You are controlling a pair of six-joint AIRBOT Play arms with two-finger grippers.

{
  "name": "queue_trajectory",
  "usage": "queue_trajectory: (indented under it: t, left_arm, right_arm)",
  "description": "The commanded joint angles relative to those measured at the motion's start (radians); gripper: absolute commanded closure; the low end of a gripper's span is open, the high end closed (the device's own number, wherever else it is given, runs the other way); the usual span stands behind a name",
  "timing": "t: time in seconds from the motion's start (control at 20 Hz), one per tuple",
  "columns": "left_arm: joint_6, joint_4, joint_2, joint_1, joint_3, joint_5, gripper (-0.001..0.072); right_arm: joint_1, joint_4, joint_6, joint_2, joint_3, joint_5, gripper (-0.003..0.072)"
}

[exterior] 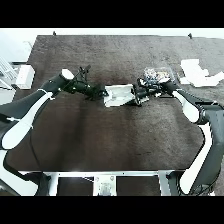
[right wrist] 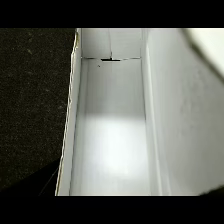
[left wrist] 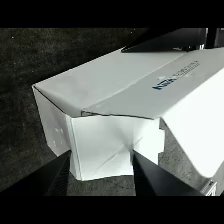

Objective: Fold the box and place the chain.

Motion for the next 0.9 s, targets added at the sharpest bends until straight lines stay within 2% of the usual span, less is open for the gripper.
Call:
queue_trajectory:
  t: [0.0, 0.25, 0.45, 0.85]
  left_arm:
    - [-0.127, 0.088, 0.000, -0.035, 0.035, 0.036, 0.0262]
    - [-0.178, 0.135, 0.000, -0.069, 0.035, 0.079, 0.0262]
    - [-0.282, 0.247, 0.000, -0.103, 0.048, 0.088, 0.0262]
    - [-0.429, 0.409, -0.048, -0.154, 0.146, 0.032, 0.0261]
  right_arm:
    - [0.000, 0.000, 0.000, 0.000, 0.000, 0.000, 0.0137]
    - [0.000, 0.000, 0.000, 0.000, 0.000, 0.000, 0.0137]
    - [0.000, 0.000, 0.000, 0.000, 0.000, 0.000, 0.0137]
    - [0.000, 0.000, 0.000, 0.000, 0.000, 0.000, 0.0137]
